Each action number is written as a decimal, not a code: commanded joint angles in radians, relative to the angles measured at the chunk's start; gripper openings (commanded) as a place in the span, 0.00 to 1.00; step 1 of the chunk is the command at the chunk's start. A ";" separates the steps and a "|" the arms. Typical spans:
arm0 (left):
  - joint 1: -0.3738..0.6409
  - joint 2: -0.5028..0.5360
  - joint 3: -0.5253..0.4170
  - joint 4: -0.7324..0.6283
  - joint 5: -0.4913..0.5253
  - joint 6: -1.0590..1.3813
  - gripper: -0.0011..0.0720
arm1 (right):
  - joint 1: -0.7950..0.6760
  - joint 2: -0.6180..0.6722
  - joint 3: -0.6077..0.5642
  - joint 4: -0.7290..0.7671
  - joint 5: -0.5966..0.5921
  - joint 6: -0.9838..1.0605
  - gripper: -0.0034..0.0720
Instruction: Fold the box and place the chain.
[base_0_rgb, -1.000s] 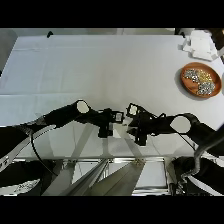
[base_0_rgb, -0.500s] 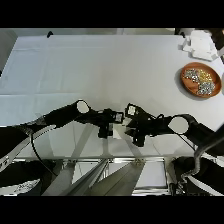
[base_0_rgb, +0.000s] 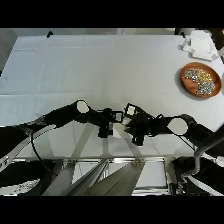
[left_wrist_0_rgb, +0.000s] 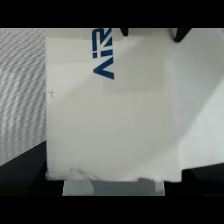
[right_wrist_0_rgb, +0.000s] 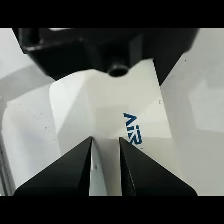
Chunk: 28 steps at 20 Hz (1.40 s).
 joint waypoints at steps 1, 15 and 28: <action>0.000 0.000 0.000 0.000 -0.004 0.002 0.47 | 0.001 0.001 0.001 -0.002 -0.010 0.000 0.29; 0.000 0.000 0.000 0.000 -0.004 0.002 0.47 | 0.001 0.000 0.001 -0.004 0.008 -0.024 0.41; 0.000 0.000 0.000 0.000 -0.004 0.002 0.47 | 0.048 0.036 0.001 -0.082 -0.072 -0.137 0.38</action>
